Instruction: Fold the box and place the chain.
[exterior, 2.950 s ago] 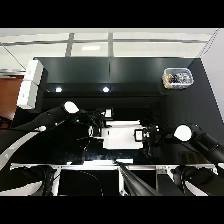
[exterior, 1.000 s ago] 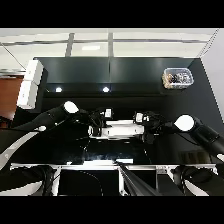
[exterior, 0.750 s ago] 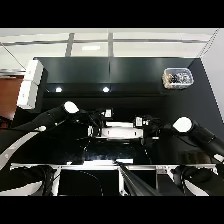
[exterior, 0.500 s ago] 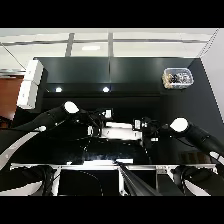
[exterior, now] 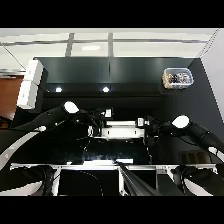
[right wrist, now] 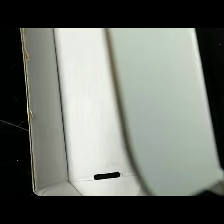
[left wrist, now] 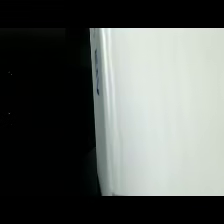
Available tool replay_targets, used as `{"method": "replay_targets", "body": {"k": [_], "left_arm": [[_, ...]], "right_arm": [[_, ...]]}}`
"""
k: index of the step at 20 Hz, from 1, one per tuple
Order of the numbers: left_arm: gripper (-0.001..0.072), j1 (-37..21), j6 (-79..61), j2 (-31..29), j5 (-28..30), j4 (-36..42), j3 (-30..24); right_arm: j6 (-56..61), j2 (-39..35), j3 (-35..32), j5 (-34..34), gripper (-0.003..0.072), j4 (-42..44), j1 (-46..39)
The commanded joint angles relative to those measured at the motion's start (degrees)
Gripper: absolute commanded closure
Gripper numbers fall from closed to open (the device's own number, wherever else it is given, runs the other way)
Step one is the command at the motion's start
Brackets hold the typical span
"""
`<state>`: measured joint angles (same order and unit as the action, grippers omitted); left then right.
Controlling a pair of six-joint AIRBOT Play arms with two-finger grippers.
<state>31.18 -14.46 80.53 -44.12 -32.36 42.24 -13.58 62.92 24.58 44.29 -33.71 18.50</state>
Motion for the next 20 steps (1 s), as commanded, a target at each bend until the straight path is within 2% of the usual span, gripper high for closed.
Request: {"method": "replay_targets", "body": {"k": [1, 14, 20], "left_arm": [[0.0679, 0.04, -0.11, -0.04, 0.11, 0.00, 0.04], [0.0679, 0.04, -0.11, -0.04, 0.15, 0.00, 0.04], [0.0679, 0.04, -0.11, -0.04, 0.15, 0.00, 0.02]], "right_arm": [[-2.99, 0.15, 0.00, 0.92, 0.0020, 1.92, 0.02], [-3.04, 2.80, -0.07, -0.39, 0.0021, 2.10, 0.28], [-0.94, 2.97, -0.11, -1.88, 0.0020, -0.79, 2.21]]}}
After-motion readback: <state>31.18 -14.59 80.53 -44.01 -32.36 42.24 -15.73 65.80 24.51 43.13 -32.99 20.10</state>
